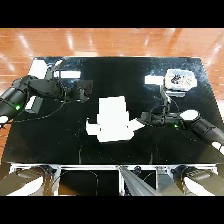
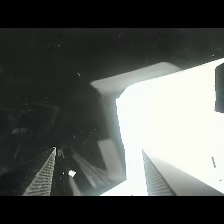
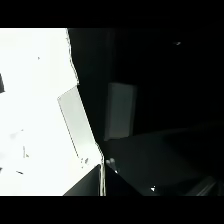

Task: Fold the box and place the chain.

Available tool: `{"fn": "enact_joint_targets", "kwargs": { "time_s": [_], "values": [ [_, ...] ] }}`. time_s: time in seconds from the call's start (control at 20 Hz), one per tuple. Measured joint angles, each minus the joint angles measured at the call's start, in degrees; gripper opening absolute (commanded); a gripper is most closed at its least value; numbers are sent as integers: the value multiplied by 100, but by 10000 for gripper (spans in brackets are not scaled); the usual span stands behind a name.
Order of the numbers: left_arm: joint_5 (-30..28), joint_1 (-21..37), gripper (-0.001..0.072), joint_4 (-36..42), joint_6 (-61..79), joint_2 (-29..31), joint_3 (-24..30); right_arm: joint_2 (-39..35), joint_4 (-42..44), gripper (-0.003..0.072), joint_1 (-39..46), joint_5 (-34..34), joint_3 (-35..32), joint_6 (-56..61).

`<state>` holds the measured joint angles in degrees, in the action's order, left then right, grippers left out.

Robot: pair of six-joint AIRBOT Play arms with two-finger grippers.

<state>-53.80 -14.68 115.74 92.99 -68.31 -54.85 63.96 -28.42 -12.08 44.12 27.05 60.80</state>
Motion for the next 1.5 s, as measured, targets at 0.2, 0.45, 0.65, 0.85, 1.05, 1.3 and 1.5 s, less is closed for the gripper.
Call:
{"fn": "enact_joint_targets", "kwargs": {
  "time_s": [0.2, 0.45, 0.65, 0.85, 1.05, 1.3, 1.5],
  "values": [
    [-22, 118, 614, 66, 20, -181, -17, -2, -15, 28, -57, 9, -17, -2],
    [-446, 525, 615, 914, 553, -817, -61, -2, -46, 28, -74, 55, -17, 0],
    [-984, 741, 615, 1580, 1139, -1550, -201, -2, -57, 28, -74, 63, -17, 0],
    [-1438, 785, 615, 2170, 1727, -2120, -278, -2, -59, 28, -74, 70, -17, 0],
    [-1576, 682, 614, 2732, 2280, -2479, -297, -2, -59, 28, -74, 87, -17, 0],
    [-1659, 509, 614, 3069, 2756, -2747, -304, -2, -59, 28, -74, 94, -17, 0],
    [-1714, 319, 614, 3178, 3115, -2837, -321, -2, -59, 28, -74, 98, -17, 0]
  ]
}}
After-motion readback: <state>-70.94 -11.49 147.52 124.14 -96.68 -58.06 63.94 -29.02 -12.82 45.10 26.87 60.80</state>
